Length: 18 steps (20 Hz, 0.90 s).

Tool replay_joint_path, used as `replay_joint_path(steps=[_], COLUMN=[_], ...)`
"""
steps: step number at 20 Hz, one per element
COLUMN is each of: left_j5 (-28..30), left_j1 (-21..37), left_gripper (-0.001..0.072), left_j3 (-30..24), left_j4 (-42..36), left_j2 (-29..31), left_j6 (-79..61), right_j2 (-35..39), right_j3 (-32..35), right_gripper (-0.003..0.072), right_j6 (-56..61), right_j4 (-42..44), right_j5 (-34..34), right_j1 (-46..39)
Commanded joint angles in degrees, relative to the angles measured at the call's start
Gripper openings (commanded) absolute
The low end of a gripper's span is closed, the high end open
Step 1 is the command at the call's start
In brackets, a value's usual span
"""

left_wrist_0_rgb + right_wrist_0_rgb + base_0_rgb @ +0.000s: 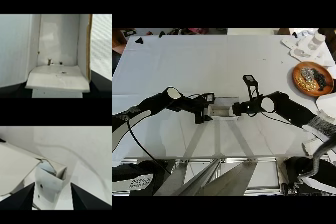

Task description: Fold the box and place the chain.

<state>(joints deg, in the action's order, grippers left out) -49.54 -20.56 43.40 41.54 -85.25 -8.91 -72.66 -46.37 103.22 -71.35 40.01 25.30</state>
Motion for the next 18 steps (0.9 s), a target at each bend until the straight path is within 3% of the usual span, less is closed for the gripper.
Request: replay_joint_path(steps=[1, 10, 18], left_j5=[0.0, 0.0, 0.0], left_j1=[0.0, 0.0, 0.0], left_gripper=[0.0443, 0.0443, 0.0443], left_j3=[0.1, 0.1, 0.1], left_j4=[0.0, 0.0, 0.0], left_j2=[0.0, 0.0, 0.0], left_j6=[0.0, 0.0, 0.0], right_j2=[0.0, -0.6, -1.5], right_j3=[-1.0, -1.9, -1.9], right_gripper=[0.0463, 0.0451, 0.0435], right_j6=[5.0, 5.0, 11.2], right_j4=[-0.3, 0.9, -8.6], right_j5=[1.6, 1.2, 1.2], right_j1=[1.5, 3.9, 3.9])
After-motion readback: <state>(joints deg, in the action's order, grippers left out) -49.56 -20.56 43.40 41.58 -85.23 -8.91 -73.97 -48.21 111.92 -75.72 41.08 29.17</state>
